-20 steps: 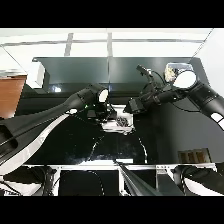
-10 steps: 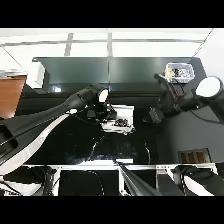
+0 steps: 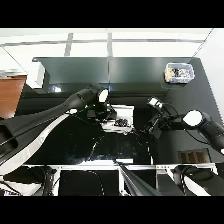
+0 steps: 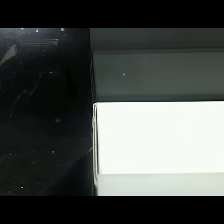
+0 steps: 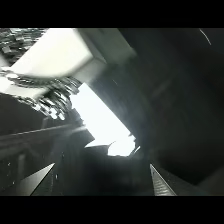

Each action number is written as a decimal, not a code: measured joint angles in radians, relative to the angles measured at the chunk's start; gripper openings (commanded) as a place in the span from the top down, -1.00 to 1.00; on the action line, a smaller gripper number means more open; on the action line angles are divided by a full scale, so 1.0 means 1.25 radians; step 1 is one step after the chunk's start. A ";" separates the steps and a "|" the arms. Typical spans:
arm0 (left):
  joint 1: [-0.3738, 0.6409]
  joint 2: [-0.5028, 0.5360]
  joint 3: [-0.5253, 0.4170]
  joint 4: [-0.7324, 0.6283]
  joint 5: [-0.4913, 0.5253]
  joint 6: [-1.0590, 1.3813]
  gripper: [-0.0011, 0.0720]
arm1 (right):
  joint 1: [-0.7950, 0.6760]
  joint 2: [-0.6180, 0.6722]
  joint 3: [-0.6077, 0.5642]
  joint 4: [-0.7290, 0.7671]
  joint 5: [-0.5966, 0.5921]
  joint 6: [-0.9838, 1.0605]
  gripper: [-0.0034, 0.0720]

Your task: Fold the box and place the chain.

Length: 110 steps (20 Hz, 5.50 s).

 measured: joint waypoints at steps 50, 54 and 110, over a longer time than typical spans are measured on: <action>0.001 0.000 0.000 0.000 0.003 0.000 0.90 | 0.073 -0.004 0.155 0.336 -0.001 0.209 -0.22; 0.002 0.000 0.000 -0.001 0.003 0.000 0.90 | 0.003 0.006 0.165 0.240 0.038 0.249 -0.22; 0.326 0.166 -0.406 -0.701 0.246 1.971 -0.98 | -0.163 0.022 0.169 0.161 0.117 0.315 -0.22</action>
